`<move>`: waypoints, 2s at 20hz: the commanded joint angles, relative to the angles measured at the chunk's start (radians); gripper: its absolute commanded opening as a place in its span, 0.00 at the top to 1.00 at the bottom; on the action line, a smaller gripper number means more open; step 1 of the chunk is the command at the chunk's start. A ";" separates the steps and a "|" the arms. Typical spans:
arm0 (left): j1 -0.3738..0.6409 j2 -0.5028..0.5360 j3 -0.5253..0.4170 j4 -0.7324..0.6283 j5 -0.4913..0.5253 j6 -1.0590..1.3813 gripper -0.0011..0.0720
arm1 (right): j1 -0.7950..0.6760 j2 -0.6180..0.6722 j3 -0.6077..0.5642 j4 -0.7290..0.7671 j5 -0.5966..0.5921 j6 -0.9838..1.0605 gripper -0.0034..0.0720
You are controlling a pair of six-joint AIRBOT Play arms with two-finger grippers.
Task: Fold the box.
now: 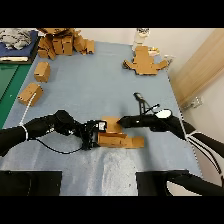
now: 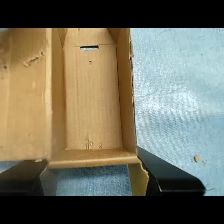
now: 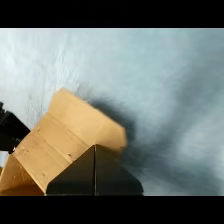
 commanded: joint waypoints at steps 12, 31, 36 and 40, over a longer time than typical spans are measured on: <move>0.000 0.002 0.003 0.000 0.008 -0.064 0.34 | -0.091 0.346 -0.002 -0.591 0.480 -0.119 0.14; -0.002 0.002 0.003 0.000 0.005 -0.064 0.34 | 0.167 0.217 -0.008 -0.644 0.167 -0.179 0.44; -0.002 0.002 0.003 0.000 0.004 -0.064 0.34 | 0.178 0.204 -0.009 -0.604 0.192 -0.187 0.66; -0.002 0.002 0.003 0.000 0.004 -0.064 0.34 | 0.183 0.205 -0.009 -0.747 0.201 -0.183 0.34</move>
